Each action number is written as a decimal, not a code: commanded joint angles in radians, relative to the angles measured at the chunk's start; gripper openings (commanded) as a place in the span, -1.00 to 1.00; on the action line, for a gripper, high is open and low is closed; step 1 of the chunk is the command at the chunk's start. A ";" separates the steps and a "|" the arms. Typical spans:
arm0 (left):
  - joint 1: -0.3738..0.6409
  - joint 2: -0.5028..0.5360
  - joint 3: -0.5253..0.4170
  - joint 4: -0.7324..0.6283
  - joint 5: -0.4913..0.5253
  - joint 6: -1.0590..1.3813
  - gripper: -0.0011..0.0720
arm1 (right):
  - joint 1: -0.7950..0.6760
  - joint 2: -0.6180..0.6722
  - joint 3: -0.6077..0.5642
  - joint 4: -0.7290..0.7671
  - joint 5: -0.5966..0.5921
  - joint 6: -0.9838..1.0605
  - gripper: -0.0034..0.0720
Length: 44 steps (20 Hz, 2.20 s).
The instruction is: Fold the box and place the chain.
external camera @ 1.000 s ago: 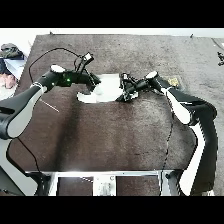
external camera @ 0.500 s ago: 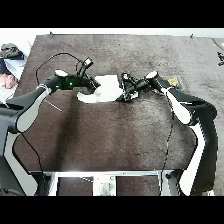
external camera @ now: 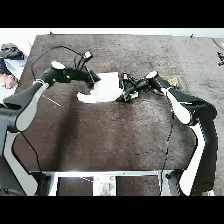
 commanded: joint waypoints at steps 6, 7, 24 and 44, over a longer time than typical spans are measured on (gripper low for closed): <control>0.074 0.141 0.038 0.238 -0.298 -0.024 -0.92 | 0.000 -0.001 0.001 0.000 0.001 0.001 0.09; 0.070 0.139 0.021 0.278 -0.348 -0.021 -0.30 | 0.000 0.000 0.001 0.000 0.001 0.001 0.09; -0.084 0.100 -0.156 0.526 -0.007 -0.125 0.53 | 0.000 -0.001 0.001 0.000 0.001 0.001 0.10; -0.084 0.043 -0.156 0.276 -0.024 -0.007 -0.66 | 0.000 -0.001 0.001 0.000 0.001 0.001 0.09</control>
